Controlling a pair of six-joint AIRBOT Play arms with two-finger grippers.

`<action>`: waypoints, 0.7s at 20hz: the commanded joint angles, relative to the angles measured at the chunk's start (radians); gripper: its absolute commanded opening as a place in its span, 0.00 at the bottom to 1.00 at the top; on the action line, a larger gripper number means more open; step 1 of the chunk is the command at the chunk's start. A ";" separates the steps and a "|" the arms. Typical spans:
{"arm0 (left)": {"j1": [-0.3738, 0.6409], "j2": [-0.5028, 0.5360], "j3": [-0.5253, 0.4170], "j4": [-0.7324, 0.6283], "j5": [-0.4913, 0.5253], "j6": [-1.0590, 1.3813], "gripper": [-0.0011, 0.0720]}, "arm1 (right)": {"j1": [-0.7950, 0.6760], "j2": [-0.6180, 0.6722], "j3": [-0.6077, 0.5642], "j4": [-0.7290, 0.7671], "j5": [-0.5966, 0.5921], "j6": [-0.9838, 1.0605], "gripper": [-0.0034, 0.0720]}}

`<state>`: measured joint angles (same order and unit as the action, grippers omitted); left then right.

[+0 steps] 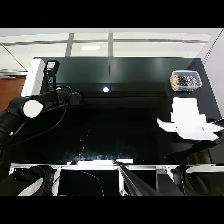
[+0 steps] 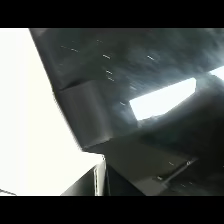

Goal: Fold the box and place the chain.

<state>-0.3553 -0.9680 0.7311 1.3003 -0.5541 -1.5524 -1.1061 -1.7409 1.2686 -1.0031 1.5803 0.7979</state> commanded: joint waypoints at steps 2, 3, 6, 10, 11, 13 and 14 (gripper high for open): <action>0.000 0.000 0.001 0.000 0.000 0.000 0.98 | 0.001 0.038 -0.010 0.137 0.016 -0.072 0.11; 0.000 0.000 0.001 0.000 0.000 0.000 0.98 | 0.001 0.058 -0.026 0.168 0.014 -0.085 0.11; 0.001 0.000 0.001 0.001 0.001 0.000 0.98 | 0.010 0.136 -0.105 0.198 -0.014 -0.104 0.11; 0.001 0.000 0.000 0.005 0.002 0.001 0.98 | 0.097 0.299 -0.298 0.272 -0.093 -0.095 0.11; 0.001 0.000 0.000 0.004 0.003 0.000 0.98 | 0.142 0.339 -0.344 0.293 -0.105 -0.095 0.11; 0.001 0.000 0.000 0.004 0.003 0.000 0.98 | 0.233 0.400 -0.407 0.306 -0.122 -0.069 0.11; 0.001 0.000 0.000 0.004 0.003 0.000 0.98 | 0.285 0.431 -0.435 0.310 -0.145 -0.042 0.11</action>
<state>-0.3553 -0.9680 0.7311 1.3041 -0.5522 -1.5524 -0.9298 -1.4002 0.9283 -0.7341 1.4860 0.7155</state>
